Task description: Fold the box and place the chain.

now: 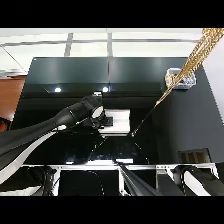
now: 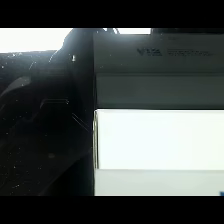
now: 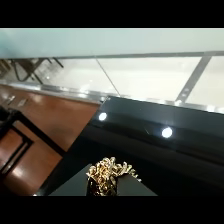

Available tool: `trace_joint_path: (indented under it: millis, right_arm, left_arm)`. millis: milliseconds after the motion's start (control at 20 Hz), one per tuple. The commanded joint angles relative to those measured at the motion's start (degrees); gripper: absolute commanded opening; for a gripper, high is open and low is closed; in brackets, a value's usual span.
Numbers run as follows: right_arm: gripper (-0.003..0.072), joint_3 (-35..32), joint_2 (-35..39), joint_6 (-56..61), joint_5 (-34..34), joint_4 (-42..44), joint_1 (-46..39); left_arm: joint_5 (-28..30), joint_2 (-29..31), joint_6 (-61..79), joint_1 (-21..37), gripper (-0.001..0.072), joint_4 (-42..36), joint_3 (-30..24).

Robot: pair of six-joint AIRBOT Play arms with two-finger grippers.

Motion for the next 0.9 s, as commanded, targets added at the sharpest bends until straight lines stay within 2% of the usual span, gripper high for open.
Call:
trace_joint_path:
  millis: [0, 150, 350, 850]
  right_arm:
    - [0.002, 0.0, 0.0, -0.1, 2.7, -0.7, 0.0]
    - [0.002, -1.2, 0.0, -0.1, 3.2, -0.8, 0.7]
    - [0.002, -5.7, 0.0, -0.8, 2.6, -0.9, 5.4]
    - [0.0021, -19.2, -0.1, -2.3, -6.4, -1.0, 20.5]
  left_arm:
    - [0.0, 0.0, 0.0, 0.0, 0.0028, 0.0, 0.0]
    - [0.0, 0.0, 0.0, 0.0, 0.0028, 0.0, 0.0]
    - [0.0, 0.0, 0.0, 0.0, 0.0028, 0.0, 0.0]
    - [0.0, 0.0, 0.0, 0.0, 0.0029, 0.0, 0.0]
